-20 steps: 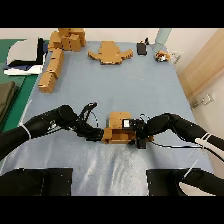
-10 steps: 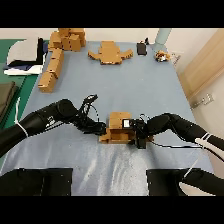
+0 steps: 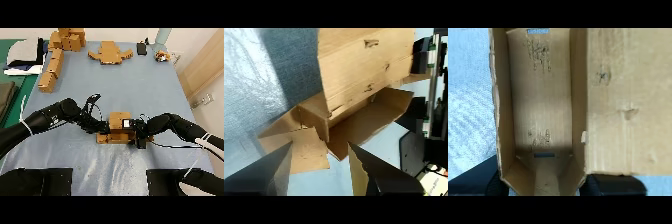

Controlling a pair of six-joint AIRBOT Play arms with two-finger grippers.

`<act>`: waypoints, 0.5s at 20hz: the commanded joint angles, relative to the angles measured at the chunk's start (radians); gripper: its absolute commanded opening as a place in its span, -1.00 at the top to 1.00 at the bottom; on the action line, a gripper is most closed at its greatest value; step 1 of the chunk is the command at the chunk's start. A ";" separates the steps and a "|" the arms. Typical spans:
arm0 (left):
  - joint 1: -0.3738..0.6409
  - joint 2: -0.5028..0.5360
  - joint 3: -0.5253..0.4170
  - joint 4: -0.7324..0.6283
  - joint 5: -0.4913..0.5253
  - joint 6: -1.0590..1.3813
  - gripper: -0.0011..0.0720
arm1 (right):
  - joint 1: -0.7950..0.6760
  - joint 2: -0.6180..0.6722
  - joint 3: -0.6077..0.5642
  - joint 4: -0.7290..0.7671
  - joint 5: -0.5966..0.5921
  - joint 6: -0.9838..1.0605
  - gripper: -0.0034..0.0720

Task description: Fold the box.

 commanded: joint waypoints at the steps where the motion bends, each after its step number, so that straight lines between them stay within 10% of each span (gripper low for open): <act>1: 0.030 0.018 0.056 0.012 -0.105 0.003 -0.52 | 0.000 0.001 0.000 0.000 0.000 0.000 -0.24; 3: 0.093 0.052 0.079 0.056 -0.159 -0.018 -0.51 | 0.000 0.001 0.000 0.000 0.000 0.000 -0.24; 6: 0.218 0.080 0.079 0.090 -0.235 -0.077 0.95 | 0.000 0.001 0.001 0.000 0.000 0.000 -0.24; 10: 0.320 0.081 0.073 0.185 -0.262 -0.208 0.93 | 0.000 0.001 0.000 0.000 0.000 0.000 -0.24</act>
